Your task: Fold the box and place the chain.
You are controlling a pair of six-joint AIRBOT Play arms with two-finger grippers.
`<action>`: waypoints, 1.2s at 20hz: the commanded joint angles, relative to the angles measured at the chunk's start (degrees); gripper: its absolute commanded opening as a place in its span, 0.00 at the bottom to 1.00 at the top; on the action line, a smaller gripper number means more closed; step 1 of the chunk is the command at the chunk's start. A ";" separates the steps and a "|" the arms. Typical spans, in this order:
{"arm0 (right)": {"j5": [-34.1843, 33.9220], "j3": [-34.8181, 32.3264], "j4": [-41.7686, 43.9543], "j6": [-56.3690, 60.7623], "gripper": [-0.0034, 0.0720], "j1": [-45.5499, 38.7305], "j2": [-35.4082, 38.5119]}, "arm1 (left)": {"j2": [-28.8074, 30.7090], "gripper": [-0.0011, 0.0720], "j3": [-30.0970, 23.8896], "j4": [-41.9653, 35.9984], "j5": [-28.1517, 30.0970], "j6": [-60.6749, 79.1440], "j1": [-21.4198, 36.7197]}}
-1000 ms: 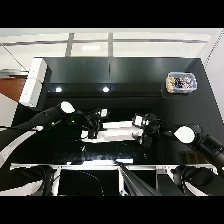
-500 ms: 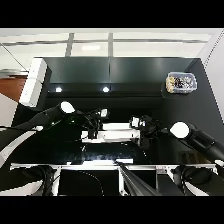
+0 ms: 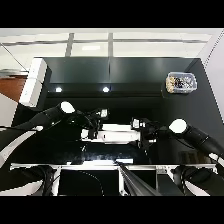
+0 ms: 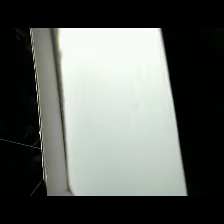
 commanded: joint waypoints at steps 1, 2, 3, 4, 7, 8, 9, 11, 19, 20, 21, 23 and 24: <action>-0.50 -1.07 1.92 -4.68 0.97 -0.22 -1.57 | -0.04 0.06 0.00 0.00 0.09 -0.04 0.00; -1.42 -1.07 1.99 -4.98 0.97 -0.22 -1.97 | -0.04 0.06 0.00 0.00 0.09 -0.04 0.00; -2.05 -1.07 2.47 -6.01 0.97 -0.20 -2.38 | -0.04 0.06 0.00 0.00 0.09 -0.04 0.00; -2.14 -1.07 3.45 -6.97 0.97 -0.22 -2.97 | -0.04 0.06 0.00 0.00 0.09 -0.04 0.00; -2.16 -1.07 4.76 -9.07 0.97 -0.20 -4.94 | -0.04 0.06 0.00 0.00 0.09 -0.04 0.00; -2.19 -1.07 4.76 -9.14 0.97 -0.22 -5.40 | -0.04 0.06 0.00 0.00 0.09 -0.04 0.00; -2.36 -1.05 4.76 -9.11 0.97 -0.22 -5.49 | -0.04 0.06 0.00 0.00 0.09 -0.04 0.00; -2.36 -1.05 4.74 -9.11 0.97 -0.22 -5.49 | -0.04 0.06 0.00 0.00 0.09 -0.04 0.00; -2.89 -1.07 4.15 -8.35 0.97 -0.22 -5.53 | -0.04 0.06 0.00 0.00 0.09 -0.04 0.00; -2.99 -1.07 4.13 -8.24 0.97 -0.22 -5.53 | -0.04 0.06 0.00 0.00 0.09 -0.04 0.00; -2.99 -1.05 4.07 -8.22 0.97 -0.22 -5.53 | -0.04 0.06 0.00 0.00 0.09 -0.02 0.00; -3.02 -1.05 3.93 -8.07 0.97 -0.22 -5.60 | -0.04 0.06 0.00 0.00 0.09 -0.04 0.00; -3.02 -1.05 3.89 -8.07 0.97 -0.22 -5.60 | -0.04 0.06 0.00 0.00 0.09 -0.04 0.00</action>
